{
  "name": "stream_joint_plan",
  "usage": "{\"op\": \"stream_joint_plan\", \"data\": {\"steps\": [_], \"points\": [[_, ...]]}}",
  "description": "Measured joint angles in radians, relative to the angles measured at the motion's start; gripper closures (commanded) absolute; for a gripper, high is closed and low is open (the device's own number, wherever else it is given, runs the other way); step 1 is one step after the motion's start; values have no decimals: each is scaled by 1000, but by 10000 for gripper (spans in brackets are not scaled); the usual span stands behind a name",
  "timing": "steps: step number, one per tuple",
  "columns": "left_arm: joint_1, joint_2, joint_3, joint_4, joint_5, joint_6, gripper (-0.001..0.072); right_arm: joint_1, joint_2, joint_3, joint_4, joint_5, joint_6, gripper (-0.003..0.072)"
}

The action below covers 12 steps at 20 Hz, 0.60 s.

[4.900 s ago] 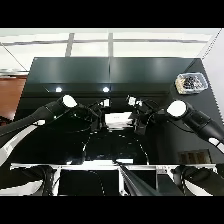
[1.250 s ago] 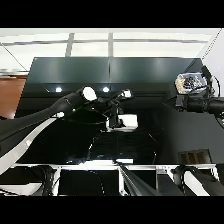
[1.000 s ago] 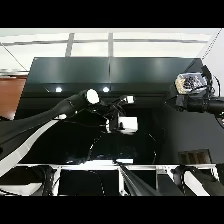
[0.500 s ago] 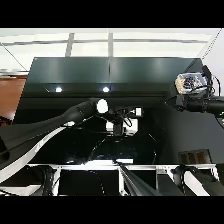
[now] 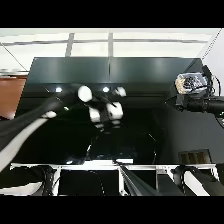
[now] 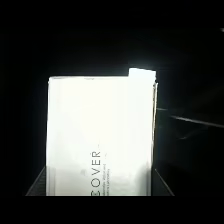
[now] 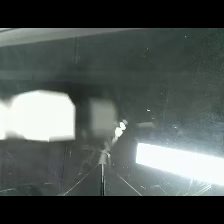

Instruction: Fold the box and place the chain.

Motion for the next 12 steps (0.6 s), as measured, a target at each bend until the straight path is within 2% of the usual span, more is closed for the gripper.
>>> {"op": "stream_joint_plan", "data": {"steps": [4, 6, 9, 12], "points": [[318, 16, 42, 121, 8, -173, 487, 0, 0, 0, 1, 0, 8, 660], [483, -18, 105, 160, 34, -263, 486, 0, 0, 0, 1, 0, 12, 659], [684, -135, 283, 176, 38, -376, 486, 0, 0, 0, 1, 1, 23, 660], [796, -279, 472, 133, 10, -435, 462, 0, 0, 0, 2, 1, 55, 659]]}}
